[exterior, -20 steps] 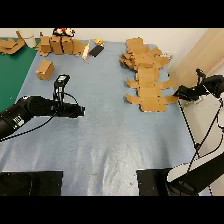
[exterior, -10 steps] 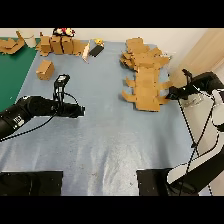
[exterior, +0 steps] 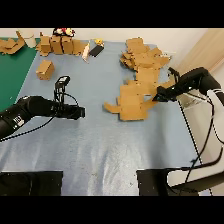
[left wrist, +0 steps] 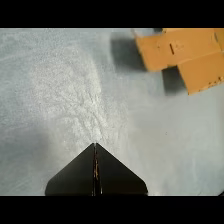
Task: Fold the box.
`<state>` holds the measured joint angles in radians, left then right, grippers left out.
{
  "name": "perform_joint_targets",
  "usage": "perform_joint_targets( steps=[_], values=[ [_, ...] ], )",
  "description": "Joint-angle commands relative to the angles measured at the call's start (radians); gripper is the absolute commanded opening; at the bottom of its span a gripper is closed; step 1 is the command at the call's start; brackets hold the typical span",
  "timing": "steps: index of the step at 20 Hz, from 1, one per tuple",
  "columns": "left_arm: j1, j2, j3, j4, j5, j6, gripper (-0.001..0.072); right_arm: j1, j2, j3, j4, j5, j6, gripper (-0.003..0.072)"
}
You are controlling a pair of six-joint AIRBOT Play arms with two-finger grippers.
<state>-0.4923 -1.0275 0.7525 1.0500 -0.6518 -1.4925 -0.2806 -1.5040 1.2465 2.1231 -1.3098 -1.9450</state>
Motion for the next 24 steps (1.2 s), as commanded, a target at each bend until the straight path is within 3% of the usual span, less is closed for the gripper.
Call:
perform_joint_targets(
  steps=[1, 4, 6, 8, 9, 12, 13, 14, 15, 18, 21, 24],
  values=[
    [0.0, 0.001, 0.001, -0.003, -0.064, 0.01, 0.0013, 0.068, 0.174, -0.24, 0.002, 0.094, 0.072, -0.0002],
    [0.0, 0.001, 0.001, -0.003, -0.102, 0.02, 0.0014, 0.159, 0.312, -0.466, 0.002, 0.213, 0.116, -0.0001],
    [0.001, 0.001, 0.001, -0.003, -0.115, 0.036, 0.0014, 0.209, 0.347, -0.536, 0.002, 0.246, 0.116, 0.0012],
    [0.001, 0.001, 0.001, -0.005, -0.129, 0.039, 0.0014, 0.234, 0.344, -0.541, 0.002, 0.249, 0.116, 0.0254],
    [0.002, 0.001, 0.001, -0.007, -0.138, 0.039, 0.0014, 0.237, 0.344, -0.541, 0.002, 0.253, 0.116, 0.0254],
    [0.002, 0.001, 0.001, -0.009, -0.146, 0.039, 0.003, 0.24, 0.338, -0.54, 0.003, 0.262, 0.116, 0.0238],
    [0.002, 0.001, 0.001, -0.017, -0.148, 0.04, 0.0274, 0.244, 0.335, -0.54, 0.003, 0.263, 0.116, 0.0217],
    [0.002, 0.001, 0.001, -0.031, -0.149, 0.037, 0.0447, 0.251, 0.331, -0.54, 0.004, 0.263, 0.116, 0.0217],
    [0.002, 0.001, 0.001, -0.042, -0.15, 0.037, 0.0443, 0.259, 0.331, -0.54, 0.007, 0.263, 0.116, 0.0199],
    [0.019, 0.001, 0.001, -0.057, -0.159, 0.039, 0.0445, 0.288, 0.331, -0.54, 0.042, 0.263, 0.062, 0.0003],
    [0.121, -0.002, 0.001, -0.145, -0.187, 0.107, 0.0446, 0.345, 0.338, -0.553, 0.167, 0.299, -0.026, -0.0001],
    [0.266, -0.021, 0.0, -0.3, -0.266, 0.259, 0.0446, 0.459, 0.44, -0.673, 0.249, 0.443, -0.074, -0.0002]
  ],
)
